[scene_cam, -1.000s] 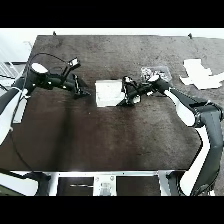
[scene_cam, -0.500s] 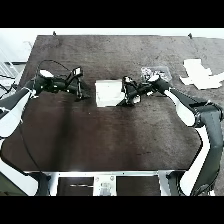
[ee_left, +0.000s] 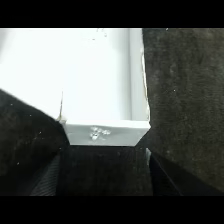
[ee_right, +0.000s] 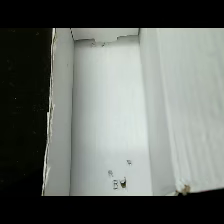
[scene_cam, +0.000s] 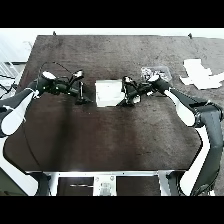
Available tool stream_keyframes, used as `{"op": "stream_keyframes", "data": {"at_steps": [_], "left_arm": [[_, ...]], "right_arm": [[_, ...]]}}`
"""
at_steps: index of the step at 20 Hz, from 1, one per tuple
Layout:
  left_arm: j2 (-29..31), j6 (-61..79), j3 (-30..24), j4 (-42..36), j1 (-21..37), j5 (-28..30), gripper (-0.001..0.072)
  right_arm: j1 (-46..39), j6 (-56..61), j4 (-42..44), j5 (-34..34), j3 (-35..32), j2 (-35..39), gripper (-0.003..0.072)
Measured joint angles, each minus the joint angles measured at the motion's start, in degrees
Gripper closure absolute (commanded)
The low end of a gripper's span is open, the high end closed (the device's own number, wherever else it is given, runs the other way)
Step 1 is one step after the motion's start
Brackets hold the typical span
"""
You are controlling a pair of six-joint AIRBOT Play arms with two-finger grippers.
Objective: Fold the box and place the chain.
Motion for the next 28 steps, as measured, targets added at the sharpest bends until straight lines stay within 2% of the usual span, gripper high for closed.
{"op": "stream_keyframes", "data": {"at_steps": [3, 4, 11, 18, 28], "left_arm": [[-0.66, 2.36, 0.42, 0.13, -0.79, -0.07, 0.005], [-0.79, 3.04, 0.48, 0.09, -1.01, 0.26, -0.0011], [-1.11, 5.46, 0.66, -0.96, -1.44, 3.02, -0.0011], [-2.47, 6.88, 0.66, -1.53, -2.49, 2.73, -0.0011], [-2.91, 7.65, 0.66, -2.51, -4.63, 7.13, -0.0011]], "right_arm": [[0.0, 0.0, 0.0, 0.0, 0.0, 0.0, 0.01], [0.0, 0.0, 0.0, 0.0, 0.0, 0.0, 0.01], [0.0, 0.0, 0.0, 0.0, 0.0, 0.0, 0.0101], [0.0, 0.0, 0.0, 0.0, 0.0, 0.0, 0.01], [0.0, 0.0, 0.02, -0.02, 0.0, 0.0, 0.0101]]}}
